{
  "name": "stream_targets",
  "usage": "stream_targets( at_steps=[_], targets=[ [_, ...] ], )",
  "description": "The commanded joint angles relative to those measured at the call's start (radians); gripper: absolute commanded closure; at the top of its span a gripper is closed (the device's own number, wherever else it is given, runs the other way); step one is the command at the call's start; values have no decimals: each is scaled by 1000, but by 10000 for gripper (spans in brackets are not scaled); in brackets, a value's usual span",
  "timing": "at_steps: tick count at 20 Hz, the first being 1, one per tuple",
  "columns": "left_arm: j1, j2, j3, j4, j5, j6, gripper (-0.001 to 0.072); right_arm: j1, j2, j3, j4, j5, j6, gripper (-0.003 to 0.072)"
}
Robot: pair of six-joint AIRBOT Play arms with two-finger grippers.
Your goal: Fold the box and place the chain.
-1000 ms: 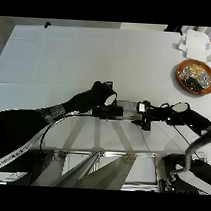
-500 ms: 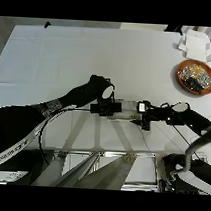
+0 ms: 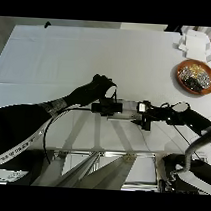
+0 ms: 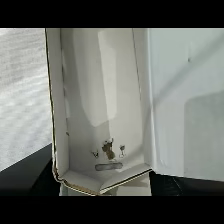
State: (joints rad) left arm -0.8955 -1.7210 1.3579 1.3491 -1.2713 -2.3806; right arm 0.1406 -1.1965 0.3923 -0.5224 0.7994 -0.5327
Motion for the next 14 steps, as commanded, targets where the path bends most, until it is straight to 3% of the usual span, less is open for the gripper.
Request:
stream_targets(
  at_steps=[1, 5, 7, 14],
  targets=[
    [-12, -21, 2, 2, -4, 2, 620, 1, 0, 0, 4, 1, 1, 285],
    [-13, -24, 2, 16, 11, 0, 638, 1, 0, 0, 4, 1, 0, 285],
    [-15, -27, 2, 19, 14, 0, 704, 1, 0, 0, 4, 1, 1, 285],
    [-35, -42, 2, 36, 34, -1, 698, 1, 0, 0, 4, 1, 0, 285]
  ],
)
